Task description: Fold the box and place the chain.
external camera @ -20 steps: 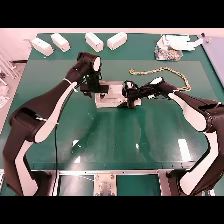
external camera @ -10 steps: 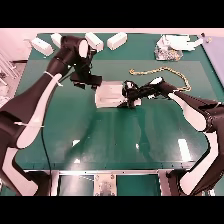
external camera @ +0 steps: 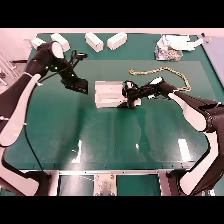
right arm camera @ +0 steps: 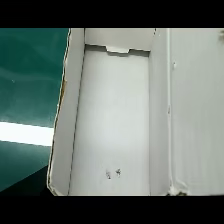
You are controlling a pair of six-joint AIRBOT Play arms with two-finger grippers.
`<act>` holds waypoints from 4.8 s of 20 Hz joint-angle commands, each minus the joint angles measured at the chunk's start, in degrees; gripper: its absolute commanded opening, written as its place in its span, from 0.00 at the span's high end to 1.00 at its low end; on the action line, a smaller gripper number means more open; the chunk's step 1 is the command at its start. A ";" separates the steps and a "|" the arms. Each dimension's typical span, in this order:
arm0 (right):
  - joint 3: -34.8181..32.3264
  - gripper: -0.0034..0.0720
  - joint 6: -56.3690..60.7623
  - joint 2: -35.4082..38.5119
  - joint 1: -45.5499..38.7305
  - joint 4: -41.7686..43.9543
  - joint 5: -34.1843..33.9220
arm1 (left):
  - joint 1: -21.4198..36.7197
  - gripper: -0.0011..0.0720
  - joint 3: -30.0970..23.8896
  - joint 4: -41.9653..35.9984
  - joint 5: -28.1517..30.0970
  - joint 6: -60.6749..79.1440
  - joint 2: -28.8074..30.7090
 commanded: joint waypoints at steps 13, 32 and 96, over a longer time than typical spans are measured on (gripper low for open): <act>0.02 0.18 0.02 0.02 -0.02 0.02 0.00 | -13.20 0.21 -1.25 12.24 10.95 -30.34 -3.10; 0.02 0.18 0.02 0.02 -0.02 0.02 0.00 | -16.17 0.22 6.71 17.68 5.70 -39.69 -11.80; 0.02 0.18 0.02 0.02 -0.02 0.02 0.00 | -17.59 0.40 13.88 19.17 2.01 -41.79 -17.84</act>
